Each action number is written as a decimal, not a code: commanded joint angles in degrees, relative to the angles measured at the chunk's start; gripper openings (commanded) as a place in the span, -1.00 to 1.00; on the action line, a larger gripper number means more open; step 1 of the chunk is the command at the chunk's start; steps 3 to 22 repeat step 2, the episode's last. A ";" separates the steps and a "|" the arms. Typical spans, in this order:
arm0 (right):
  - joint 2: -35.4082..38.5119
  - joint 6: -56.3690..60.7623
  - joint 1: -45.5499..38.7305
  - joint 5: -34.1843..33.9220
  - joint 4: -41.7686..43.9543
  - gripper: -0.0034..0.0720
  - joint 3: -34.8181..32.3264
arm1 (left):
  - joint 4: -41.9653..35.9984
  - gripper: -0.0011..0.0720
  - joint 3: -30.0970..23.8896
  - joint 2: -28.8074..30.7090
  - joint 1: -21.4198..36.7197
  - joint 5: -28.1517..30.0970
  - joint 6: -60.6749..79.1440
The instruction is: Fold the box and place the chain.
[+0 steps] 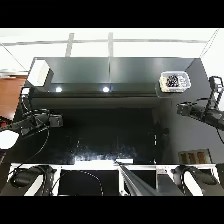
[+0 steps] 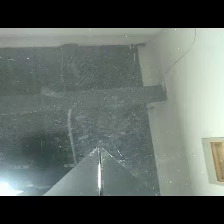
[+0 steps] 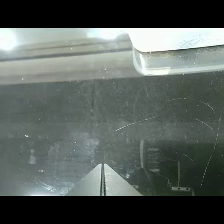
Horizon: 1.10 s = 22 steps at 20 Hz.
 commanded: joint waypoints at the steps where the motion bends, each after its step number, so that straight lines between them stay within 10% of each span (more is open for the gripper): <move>1: 0.04 -0.02 -0.04 0.02 0.00 -0.87 0.00 | 0.00 -0.89 -0.04 0.02 -0.04 0.13 0.00; 22: 0.04 -0.02 -0.04 0.02 0.00 -0.87 0.00 | 0.00 -0.89 -0.04 0.02 -0.04 0.11 0.00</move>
